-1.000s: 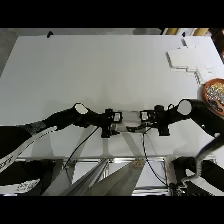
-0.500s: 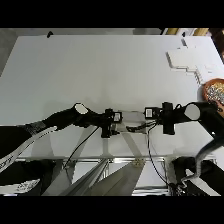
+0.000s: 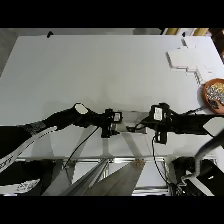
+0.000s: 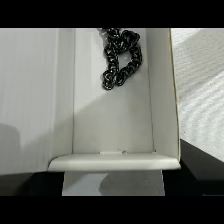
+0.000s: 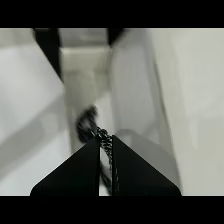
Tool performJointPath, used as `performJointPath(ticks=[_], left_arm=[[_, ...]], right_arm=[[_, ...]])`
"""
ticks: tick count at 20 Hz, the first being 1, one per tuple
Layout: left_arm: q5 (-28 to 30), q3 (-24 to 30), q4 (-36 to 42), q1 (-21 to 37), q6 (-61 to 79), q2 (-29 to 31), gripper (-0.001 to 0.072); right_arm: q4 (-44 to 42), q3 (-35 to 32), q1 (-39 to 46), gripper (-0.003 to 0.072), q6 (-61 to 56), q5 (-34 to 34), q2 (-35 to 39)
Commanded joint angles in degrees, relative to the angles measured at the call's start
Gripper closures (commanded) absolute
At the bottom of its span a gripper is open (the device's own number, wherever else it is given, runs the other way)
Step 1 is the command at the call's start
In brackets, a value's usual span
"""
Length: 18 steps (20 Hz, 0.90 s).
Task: Fold the box and place the chain.
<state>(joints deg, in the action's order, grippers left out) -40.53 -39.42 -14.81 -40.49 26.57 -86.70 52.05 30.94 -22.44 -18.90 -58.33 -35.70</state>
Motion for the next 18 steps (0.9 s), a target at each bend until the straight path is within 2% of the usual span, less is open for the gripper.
performJointPath(ticks=[1,4,7,10,11,12,14,18], left_arm=[[0.0,-0.02,-0.02,0.04,0.02,0.0,0.0457],[0.0,-0.02,-0.02,0.04,0.02,0.0,0.0457],[0.0,0.0,-0.02,0.04,0.02,0.0,0.0457],[0.02,-0.02,-0.02,0.04,0.02,0.0,0.0457],[0.0,-0.02,-0.02,0.04,0.02,0.0,0.0457],[0.0,-0.02,-0.02,0.04,0.02,0.0,0.0457],[0.0,-0.02,-0.02,0.04,0.02,0.0,0.0457],[0.0,-0.02,-0.02,0.04,0.02,0.0,0.0457]], right_arm=[[-7.26,0.04,-6.95,0.0668,-0.85,3.56,1.01],[-10.08,0.04,-11.37,0.0668,-1.51,10.34,-0.28],[-9.33,0.04,-12.2,0.0667,-2.43,13.11,-4.28],[-1.31,0.04,-12.2,0.0666,-9.68,16.2,-8.94],[0.83,0.07,-12.2,0.0645,-11.17,16.46,-9.88],[2.49,0.07,-12.2,0.0561,-11.39,16.33,-10.32],[4.63,0.66,-11.56,0.0492,-11.37,15.06,-9.05],[9.97,2.89,-4.5,0.0486,-8.7,4.94,-3.3]])
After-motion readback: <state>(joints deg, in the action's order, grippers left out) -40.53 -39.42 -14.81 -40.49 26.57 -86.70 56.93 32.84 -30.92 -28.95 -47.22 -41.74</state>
